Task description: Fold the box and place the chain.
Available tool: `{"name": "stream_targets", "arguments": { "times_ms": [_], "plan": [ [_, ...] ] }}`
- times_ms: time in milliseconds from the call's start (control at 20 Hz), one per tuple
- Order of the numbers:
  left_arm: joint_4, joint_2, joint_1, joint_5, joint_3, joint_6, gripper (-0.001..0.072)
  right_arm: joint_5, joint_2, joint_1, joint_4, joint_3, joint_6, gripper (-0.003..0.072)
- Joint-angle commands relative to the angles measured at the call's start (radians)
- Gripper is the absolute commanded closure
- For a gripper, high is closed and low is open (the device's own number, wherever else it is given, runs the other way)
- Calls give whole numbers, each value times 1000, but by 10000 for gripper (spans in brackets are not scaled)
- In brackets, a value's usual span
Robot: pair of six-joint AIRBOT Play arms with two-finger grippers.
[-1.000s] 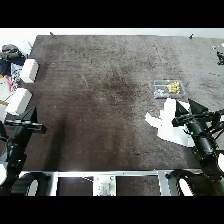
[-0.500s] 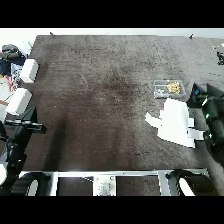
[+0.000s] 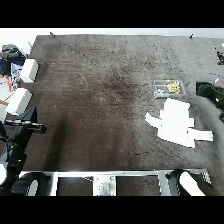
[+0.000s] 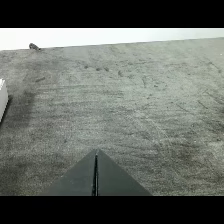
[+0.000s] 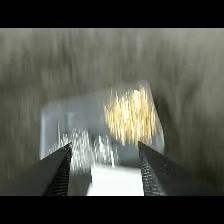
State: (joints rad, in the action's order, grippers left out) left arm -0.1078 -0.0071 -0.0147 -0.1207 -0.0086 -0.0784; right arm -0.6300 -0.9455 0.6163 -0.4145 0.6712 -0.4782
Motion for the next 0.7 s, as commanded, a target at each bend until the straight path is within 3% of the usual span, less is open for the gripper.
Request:
{"name": "stream_targets", "arguments": {
  "times_ms": [0,200,350,450,500,650],
  "plan": [
    [0,0,0,0,0,0,697,-459,-101,264,-421,102,-352,204],
    [0,0,0,0,0,0,697,-803,-209,447,-612,243,-414,205],
    [0,1,0,0,0,0,697,-966,-348,493,-707,365,-417,205],
    [0,0,0,0,0,0,697,-978,-417,493,-755,438,-416,230],
    [0,0,0,0,0,0,697,-977,-442,493,-765,468,-408,281],
    [0,0,0,0,0,0,697,-998,-507,493,-779,544,-374,277]
  ]
}}
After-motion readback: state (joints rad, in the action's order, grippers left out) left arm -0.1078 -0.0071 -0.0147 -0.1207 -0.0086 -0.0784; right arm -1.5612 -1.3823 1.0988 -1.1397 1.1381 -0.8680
